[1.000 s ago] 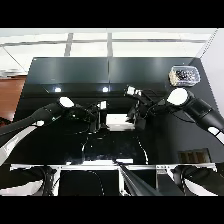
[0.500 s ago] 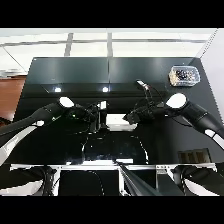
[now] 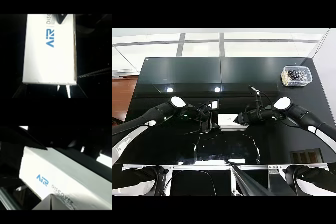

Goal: Fold the box and place the chain.

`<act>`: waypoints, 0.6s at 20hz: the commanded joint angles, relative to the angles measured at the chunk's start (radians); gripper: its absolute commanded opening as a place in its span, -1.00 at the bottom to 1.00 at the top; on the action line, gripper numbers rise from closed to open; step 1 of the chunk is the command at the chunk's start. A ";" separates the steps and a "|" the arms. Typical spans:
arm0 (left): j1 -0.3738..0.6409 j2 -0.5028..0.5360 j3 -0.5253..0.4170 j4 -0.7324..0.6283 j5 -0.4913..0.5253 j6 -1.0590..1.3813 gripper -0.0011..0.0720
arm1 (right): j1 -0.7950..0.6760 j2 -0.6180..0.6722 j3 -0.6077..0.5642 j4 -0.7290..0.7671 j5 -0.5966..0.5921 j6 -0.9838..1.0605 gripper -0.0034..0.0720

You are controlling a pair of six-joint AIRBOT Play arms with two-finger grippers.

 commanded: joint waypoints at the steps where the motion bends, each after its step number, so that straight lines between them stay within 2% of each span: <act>1: 0.000 0.000 0.001 -0.002 -0.001 -0.001 0.15 | -0.008 0.002 0.013 -0.008 0.024 -0.029 -0.88; 4: 0.000 0.002 0.002 -0.010 -0.021 -0.009 0.15 | -0.074 0.070 0.080 -0.015 0.140 -0.060 -0.87; 7: 0.004 0.042 0.006 -0.007 -0.024 -0.009 0.17 | -0.211 0.199 0.116 -0.044 0.195 -0.059 -0.87; 8: 0.004 0.066 0.006 0.002 -0.024 -0.015 0.46 | -0.270 0.249 0.116 -0.076 0.208 -0.059 -0.87; 9: 0.004 0.092 0.007 0.021 -0.025 -0.051 1.00 | -0.324 0.290 0.116 -0.118 0.232 -0.052 -0.87; 12: 0.001 0.177 0.018 0.058 -0.076 -0.169 1.00 | -0.466 0.368 0.113 -0.235 0.334 -0.002 -0.87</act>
